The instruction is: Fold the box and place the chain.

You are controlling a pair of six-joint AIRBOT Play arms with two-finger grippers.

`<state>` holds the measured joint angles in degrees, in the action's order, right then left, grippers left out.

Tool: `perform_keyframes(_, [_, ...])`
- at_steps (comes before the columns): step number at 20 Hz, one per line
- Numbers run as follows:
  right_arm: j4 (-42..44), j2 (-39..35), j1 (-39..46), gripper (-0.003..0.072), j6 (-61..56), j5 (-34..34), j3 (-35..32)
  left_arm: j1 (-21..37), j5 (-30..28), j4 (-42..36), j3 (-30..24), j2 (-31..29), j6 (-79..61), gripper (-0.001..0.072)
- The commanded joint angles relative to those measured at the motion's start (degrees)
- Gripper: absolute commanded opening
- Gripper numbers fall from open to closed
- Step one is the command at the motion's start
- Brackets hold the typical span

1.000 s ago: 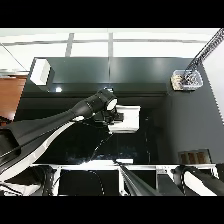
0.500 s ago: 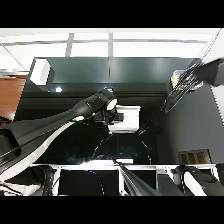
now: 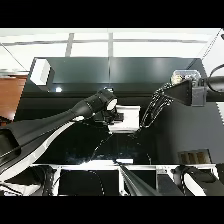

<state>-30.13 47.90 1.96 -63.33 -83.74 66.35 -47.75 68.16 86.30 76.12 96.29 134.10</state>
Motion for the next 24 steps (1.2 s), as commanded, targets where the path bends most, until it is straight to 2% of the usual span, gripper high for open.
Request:
perform_keyframes(1, [6.12,0.04,-2.36,0.0011,1.51,3.98,-0.37,0.02,-0.15,0.02,0.02,0.02,0.00,0.0027])
perform_keyframes(7, [6.32,0.04,-5.66,0.0011,1.62,8.07,-0.35,0.02,-0.15,0.02,0.02,0.02,0.00,0.0028])
perform_keyframes(11, [2.82,0.68,-5.77,0.0011,1.66,6.51,-0.61,0.02,-0.15,0.02,0.02,0.02,0.00,0.0027])
perform_keyframes(15, [-1.14,1.57,-7.39,0.0011,1.22,8.15,-7.15,0.02,-0.15,0.04,0.02,0.02,0.00,0.0028])
perform_keyframes(19, [-1.46,3.67,-9.84,0.0011,1.22,13.94,-14.03,0.02,-0.13,0.04,0.02,0.02,0.00,0.0028])
perform_keyframes(24, [-0.74,6.86,-14.73,0.0012,1.25,20.68,-14.80,0.02,-0.13,0.04,0.02,0.02,0.00,0.0028])
